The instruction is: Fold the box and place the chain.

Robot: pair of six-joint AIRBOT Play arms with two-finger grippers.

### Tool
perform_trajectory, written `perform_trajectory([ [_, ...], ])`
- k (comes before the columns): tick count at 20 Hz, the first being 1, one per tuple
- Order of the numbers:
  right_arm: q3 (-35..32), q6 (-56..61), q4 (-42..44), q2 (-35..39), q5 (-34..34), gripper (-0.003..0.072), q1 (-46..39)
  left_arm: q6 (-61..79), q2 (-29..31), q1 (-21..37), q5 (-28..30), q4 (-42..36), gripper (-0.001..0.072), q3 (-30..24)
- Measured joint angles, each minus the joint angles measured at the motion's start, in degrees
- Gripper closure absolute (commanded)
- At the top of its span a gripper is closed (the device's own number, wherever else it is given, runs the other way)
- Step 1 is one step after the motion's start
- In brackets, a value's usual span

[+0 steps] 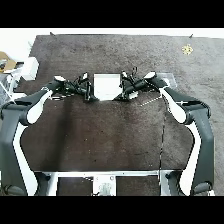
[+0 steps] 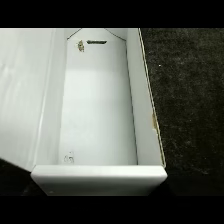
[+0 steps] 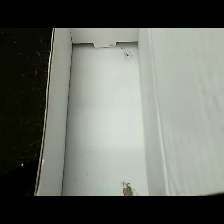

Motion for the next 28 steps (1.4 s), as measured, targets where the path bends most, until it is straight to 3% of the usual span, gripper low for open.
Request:
perform_trajectory([
  [21, 0.0, 0.0, 0.0, 0.0, 0.0, 0.0249, 0.0, 0.0, 0.0, 0.0, 0.0, 0.0, 0.0186, 0.0],
  [22, 0.0, 0.0, 0.0, 0.0, 0.0, 0.0211, 0.0, 0.0, 0.0, 0.0, 0.0, 0.0, 0.0186, 0.0],
  [23, 0.0, 0.0, 0.0, 0.0, 0.1, 0.0015, 0.0, 0.0, 0.0, 0.0, 0.0, 0.0, 0.0186, 0.0],
  [28, 0.0, 0.2, -0.1, 0.1, 0.7, 0.0003, 0.0, 0.0, 0.0, 0.0, 0.0, 0.0, 0.0186, 0.0],
])
